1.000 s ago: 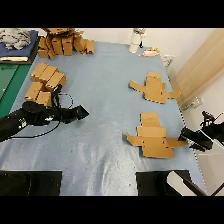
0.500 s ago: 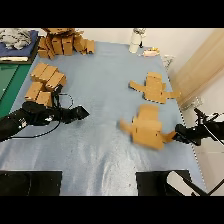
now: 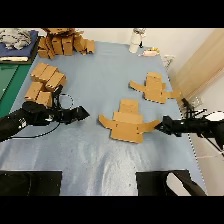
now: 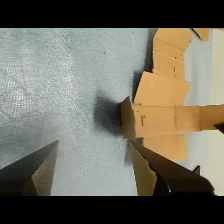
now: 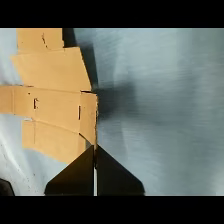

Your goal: Fold the box.

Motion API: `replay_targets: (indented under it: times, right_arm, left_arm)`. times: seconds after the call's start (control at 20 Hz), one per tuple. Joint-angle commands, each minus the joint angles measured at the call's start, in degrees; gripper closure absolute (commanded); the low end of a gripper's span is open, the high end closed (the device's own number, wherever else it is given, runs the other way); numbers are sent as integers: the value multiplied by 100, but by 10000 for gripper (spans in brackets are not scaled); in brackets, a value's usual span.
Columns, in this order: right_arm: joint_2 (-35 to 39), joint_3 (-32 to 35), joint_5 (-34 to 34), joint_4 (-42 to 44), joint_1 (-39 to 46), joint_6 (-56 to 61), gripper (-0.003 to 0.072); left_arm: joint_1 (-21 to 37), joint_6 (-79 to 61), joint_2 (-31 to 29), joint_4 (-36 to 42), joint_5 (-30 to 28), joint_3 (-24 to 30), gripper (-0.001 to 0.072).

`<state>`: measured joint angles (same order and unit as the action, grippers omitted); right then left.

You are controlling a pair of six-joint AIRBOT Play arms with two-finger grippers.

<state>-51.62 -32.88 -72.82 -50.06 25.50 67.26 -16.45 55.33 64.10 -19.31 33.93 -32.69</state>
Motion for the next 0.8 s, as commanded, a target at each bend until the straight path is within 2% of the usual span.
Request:
replay_targets:
  times: [0.0,0.05,0.1,0.15,0.2,0.35,0.55,0.75]
  right_arm:
    - [157,455,551,221,-761,-46,680]
    - [122,525,640,173,-883,-50,678]
    - [61,531,767,28,-949,-50,551]
    - [11,516,927,-105,-942,-76,350]
    - [-39,474,1123,-254,-940,-94,242]
    - [-358,186,1329,-420,-940,-232,243]
    - [-1189,-160,905,-354,-944,-354,254]
    - [-1749,-236,492,409,-957,-852,275]
  left_arm:
    - [2,2,2,0,22,-4,12]
    - [2,2,2,-2,28,-4,12]
    - [2,2,2,0,55,-4,12]
    - [2,2,2,0,83,-4,12]
    - [2,2,2,0,125,-4,12]
    - [0,2,2,0,219,-4,12]
    - [2,2,2,0,223,-4,12]
    - [2,2,2,0,240,-4,12]
